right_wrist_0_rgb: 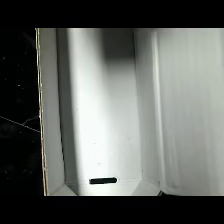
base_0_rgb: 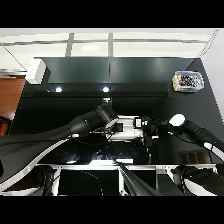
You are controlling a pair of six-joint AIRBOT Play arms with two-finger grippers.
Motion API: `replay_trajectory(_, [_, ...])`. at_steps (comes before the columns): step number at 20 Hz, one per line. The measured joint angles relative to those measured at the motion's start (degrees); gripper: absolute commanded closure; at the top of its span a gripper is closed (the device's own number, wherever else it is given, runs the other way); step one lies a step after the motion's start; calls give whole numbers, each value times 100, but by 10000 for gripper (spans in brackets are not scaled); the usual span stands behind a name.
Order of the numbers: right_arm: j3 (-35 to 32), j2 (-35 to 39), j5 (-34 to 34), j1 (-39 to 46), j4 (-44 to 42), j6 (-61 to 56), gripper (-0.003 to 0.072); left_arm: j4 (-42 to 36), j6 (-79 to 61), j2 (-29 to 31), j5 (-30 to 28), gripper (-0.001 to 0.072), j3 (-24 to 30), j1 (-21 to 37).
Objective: Fold the box and place the chain.
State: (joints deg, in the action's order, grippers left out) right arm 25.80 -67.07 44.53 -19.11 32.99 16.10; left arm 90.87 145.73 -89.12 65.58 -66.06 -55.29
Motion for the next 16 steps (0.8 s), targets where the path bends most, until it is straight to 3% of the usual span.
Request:
replay_trajectory(4, [0, 0, -2, 0, 2, 0, 190, -17, -11, -26, 4, 682, -9, -4])
replay_trajectory(5, [0, 0, -9, 0, 2, 0, 103, -17, -9, -28, 7, 682, -9, -2])
replay_trajectory(6, [0, 0, -28, 0, 2, -2, 75, -20, -7, -31, 22, 681, -9, 2])
replay_trajectory(11, [4, 101, -57, 0, 74, -122, 75, -20, 2, -39, 109, 681, -13, 9])
replay_trajectory(16, [103, 656, 157, 9, 658, -588, 74, -7, -59, -39, 177, 680, -9, 13])
